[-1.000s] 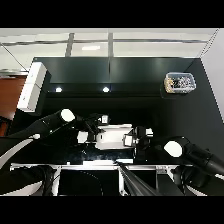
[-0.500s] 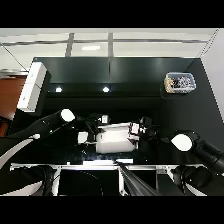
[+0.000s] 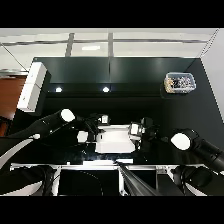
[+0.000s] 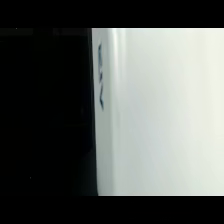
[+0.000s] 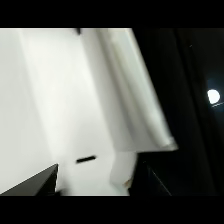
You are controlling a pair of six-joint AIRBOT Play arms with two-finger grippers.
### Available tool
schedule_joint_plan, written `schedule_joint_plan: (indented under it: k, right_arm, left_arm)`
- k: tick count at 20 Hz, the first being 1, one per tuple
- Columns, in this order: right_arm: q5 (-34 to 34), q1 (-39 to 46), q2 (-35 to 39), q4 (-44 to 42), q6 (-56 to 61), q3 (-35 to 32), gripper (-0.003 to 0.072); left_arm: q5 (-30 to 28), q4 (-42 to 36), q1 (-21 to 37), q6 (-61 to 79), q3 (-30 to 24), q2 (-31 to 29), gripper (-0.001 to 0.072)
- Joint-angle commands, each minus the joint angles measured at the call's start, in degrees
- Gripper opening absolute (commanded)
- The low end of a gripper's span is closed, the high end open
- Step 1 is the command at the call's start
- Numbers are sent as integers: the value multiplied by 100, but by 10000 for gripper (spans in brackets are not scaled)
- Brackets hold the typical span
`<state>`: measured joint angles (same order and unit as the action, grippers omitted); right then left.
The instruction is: Fold the box and place the chain.
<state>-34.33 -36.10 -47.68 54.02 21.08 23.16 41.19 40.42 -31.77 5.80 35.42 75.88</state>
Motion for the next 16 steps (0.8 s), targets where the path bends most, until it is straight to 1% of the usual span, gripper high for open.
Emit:
schedule_joint_plan:
  k: [1, 2, 3, 6, 11, 13, 15, 16]
  right_arm:
    - [-1255, 2, -15, 767, -22, 2, 644]
    - [-1530, 2, -15, 1064, 107, 0, 634]
    - [-1526, 2, -15, 1233, 363, 2, 634]
    - [-1368, -24, -33, 791, 389, 0, 634]
    - [-1287, -380, -68, 494, 273, -72, 634]
    - [-1034, -581, -81, 474, -35, -133, 634]
    - [-704, -704, -85, 446, -35, -133, 634]
    - [-660, -723, -116, 446, -35, -133, 634]
  left_arm:
    - [-2, 0, -2, -2, 2, 0, 23]
    - [-7, 0, -2, 0, 2, 0, 23]
    - [-15, 2, -2, 0, 2, 0, 23]
    - [-11, 0, -2, -2, 2, 0, 22]
    - [-11, 0, -2, 0, 2, 0, 23]
    - [-9, 0, -2, -2, 2, 0, 23]
    - [-9, 2, -2, -2, 2, 0, 23]
    - [-11, 0, -2, 0, 2, 0, 23]
